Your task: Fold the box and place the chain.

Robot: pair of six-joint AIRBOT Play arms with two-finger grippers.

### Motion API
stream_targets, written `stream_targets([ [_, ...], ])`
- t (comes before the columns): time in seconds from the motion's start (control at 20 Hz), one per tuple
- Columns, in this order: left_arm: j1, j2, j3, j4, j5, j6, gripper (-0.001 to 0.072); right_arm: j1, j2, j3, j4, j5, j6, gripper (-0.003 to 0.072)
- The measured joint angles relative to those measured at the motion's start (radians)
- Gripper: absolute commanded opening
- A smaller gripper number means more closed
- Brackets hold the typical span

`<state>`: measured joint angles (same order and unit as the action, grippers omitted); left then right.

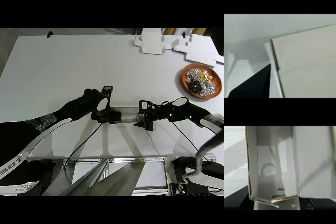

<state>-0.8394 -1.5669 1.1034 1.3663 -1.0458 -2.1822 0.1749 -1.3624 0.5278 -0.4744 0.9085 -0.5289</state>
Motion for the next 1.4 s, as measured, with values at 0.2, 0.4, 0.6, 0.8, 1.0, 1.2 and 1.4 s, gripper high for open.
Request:
stream_targets([
  [0.2, -0.003, -0.007, 0.003, 0.023, -0.004, -0.032, 0.0252, 0.0, 0.0, 0.0, 0.0, 0.0, 0.0, 0.0412],
  [0.4, -0.002, -0.032, 0.039, 0.024, -0.046, -0.039, 0.0273, 0.0, 0.0, 0.0, 0.0, 0.0, 0.0, 0.0412],
  [0.6, 0.003, -0.069, 0.102, 0.034, -0.094, -0.039, 0.0269, 0.0, 0.0, 0.0, 0.0, 0.0, 0.0, 0.0412],
  [0.8, 0.015, -0.086, 0.132, 0.033, -0.102, -0.04, 0.0189, 0.0, 0.0, 0.0, 0.001, 0.0, 0.0, 0.0412],
  [1.0, 0.019, -0.105, 0.14, 0.023, -0.112, -0.051, 0.0004, 0.0, 0.0, 0.0, 0.002, 0.006, 0.002, 0.0412],
  [1.2, 0.019, -0.114, 0.142, 0.01, -0.113, -0.043, 0.0156, 0.0, 0.0, 0.0, 0.0, 0.002, 0.0, 0.0412],
  [1.4, 0.021, -0.102, 0.142, -0.009, -0.111, -0.035, 0.034, 0.0, 0.0, 0.0, -0.002, -0.005, -0.001, 0.0412],
])
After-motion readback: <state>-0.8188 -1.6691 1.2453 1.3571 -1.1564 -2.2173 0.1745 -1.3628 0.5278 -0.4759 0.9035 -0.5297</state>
